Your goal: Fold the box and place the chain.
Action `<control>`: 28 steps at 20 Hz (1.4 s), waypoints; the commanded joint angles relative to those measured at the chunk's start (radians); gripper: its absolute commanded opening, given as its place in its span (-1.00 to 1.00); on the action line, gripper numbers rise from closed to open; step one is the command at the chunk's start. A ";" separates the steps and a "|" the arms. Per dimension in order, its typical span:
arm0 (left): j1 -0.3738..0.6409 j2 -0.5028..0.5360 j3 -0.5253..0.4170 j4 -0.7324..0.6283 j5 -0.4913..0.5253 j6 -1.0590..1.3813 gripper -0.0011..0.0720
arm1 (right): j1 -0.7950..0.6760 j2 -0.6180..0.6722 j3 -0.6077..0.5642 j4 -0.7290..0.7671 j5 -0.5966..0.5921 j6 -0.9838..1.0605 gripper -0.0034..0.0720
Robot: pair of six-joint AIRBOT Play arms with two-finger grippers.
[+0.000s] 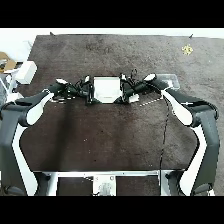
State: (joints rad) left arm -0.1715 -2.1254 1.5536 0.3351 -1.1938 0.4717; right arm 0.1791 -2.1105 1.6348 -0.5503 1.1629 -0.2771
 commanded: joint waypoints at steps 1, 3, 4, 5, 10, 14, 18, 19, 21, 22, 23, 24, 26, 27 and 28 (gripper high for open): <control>0.000 0.001 0.000 0.000 0.001 0.000 -0.22 | 0.000 0.000 0.000 0.000 0.001 0.001 0.22; 0.000 0.001 0.000 0.000 0.001 0.000 -0.22 | 0.000 0.000 0.000 0.000 0.001 0.001 0.22; 0.000 0.001 0.001 -0.001 0.001 0.000 -0.22 | 0.000 0.000 0.000 0.000 0.001 0.001 0.22; 0.000 0.001 0.001 -0.001 0.001 0.000 -0.22 | 0.000 0.000 0.000 0.000 0.001 0.001 0.22; 0.000 0.001 0.001 -0.002 0.001 0.000 -0.22 | -0.002 0.003 0.000 -0.002 0.029 0.001 0.62; 0.000 0.001 0.001 -0.002 0.001 0.000 -0.22 | -0.016 0.047 0.002 -0.030 0.013 0.002 0.90; 0.000 0.001 0.001 -0.002 0.001 0.000 -0.22 | -0.032 0.100 0.002 -0.211 0.039 0.103 0.90; 0.000 0.001 0.001 -0.002 0.001 0.000 -0.22 | -0.034 0.114 0.002 -0.253 0.046 0.130 0.90; 0.000 0.001 0.000 -0.002 0.001 0.000 -0.22 | -0.039 0.156 0.002 -0.306 0.062 0.183 0.90; 0.000 0.001 0.000 -0.002 0.001 0.000 -0.22 | -0.043 0.179 0.002 -0.318 0.076 0.208 0.90; 0.000 0.001 0.000 -0.002 0.001 0.000 -0.22 | -0.050 0.204 0.002 -0.318 0.090 0.229 0.90; 0.000 0.001 0.001 -0.002 0.001 0.000 -0.22 | -0.056 0.232 0.002 -0.317 0.098 0.256 0.89; 0.000 0.001 0.001 -0.002 0.001 0.000 -0.22 | -0.060 0.269 0.002 -0.274 0.099 0.308 0.82; 0.000 0.001 0.001 -0.002 0.001 0.000 -0.22 | -0.059 0.274 0.002 -0.204 0.106 0.301 -0.02; 0.000 0.001 0.001 -0.002 0.001 0.000 -0.22 | -0.058 0.271 0.002 -0.124 0.105 0.291 -0.88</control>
State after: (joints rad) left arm -0.1722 -2.1254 1.5539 0.3321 -1.1919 0.4717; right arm 0.1249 -1.8687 1.6360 -0.7929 1.2541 -0.0223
